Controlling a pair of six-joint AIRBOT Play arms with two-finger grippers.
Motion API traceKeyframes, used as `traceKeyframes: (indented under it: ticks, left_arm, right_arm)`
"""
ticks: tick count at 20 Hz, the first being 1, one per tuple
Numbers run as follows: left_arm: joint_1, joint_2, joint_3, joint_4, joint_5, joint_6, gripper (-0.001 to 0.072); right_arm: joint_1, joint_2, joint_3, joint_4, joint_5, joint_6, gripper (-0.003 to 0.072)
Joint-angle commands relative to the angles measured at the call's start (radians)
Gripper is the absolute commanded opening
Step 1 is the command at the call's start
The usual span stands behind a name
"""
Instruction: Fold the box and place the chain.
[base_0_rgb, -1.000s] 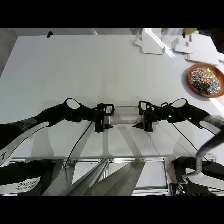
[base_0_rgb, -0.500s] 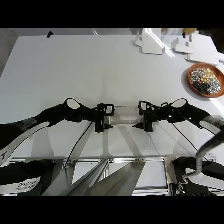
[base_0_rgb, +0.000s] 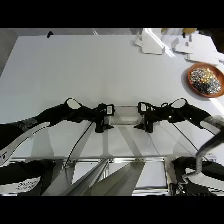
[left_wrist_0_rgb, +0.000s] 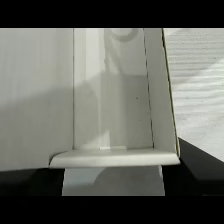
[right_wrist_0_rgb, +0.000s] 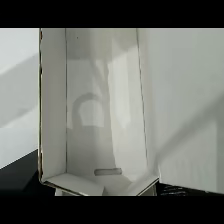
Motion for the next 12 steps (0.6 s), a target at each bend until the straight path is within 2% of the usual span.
traceKeyframes:
  ticks: [1, 3, 7, 8, 9, 12]
  left_arm:
    - [0.001, 0.001, 0.0, 0.0, 0.0, -0.001, 0.0208]
    - [0.001, 0.001, 0.0, 0.0, 0.0, -0.001, 0.0208]
    - [0.001, 0.001, 0.0, 0.0, 0.0, -0.001, 0.0208]
    - [0.001, 0.001, 0.0, 0.0, 0.0, -0.001, 0.0208]
    - [0.001, 0.001, 0.0, 0.0, 0.0, -0.001, 0.0208]
    - [0.001, 0.001, 0.0, 0.0, 0.0, -0.001, 0.0208]
  right_arm:
    - [-0.001, 0.043, 0.0, -0.074, -0.002, 0.093, 0.0587]
    - [-0.001, 0.09, 0.0, -0.111, 0.001, 0.124, 0.0587]
    - [-0.001, 0.175, 0.0, -0.304, 0.032, 0.277, 0.0577]
    - [-0.001, 0.203, 0.0, -0.309, 0.055, 0.284, 0.057]
    - [-0.001, 0.236, 0.0, -0.313, 0.079, 0.294, 0.0519]
    - [-0.001, 0.344, 0.0, -0.372, 0.137, 0.379, 0.052]
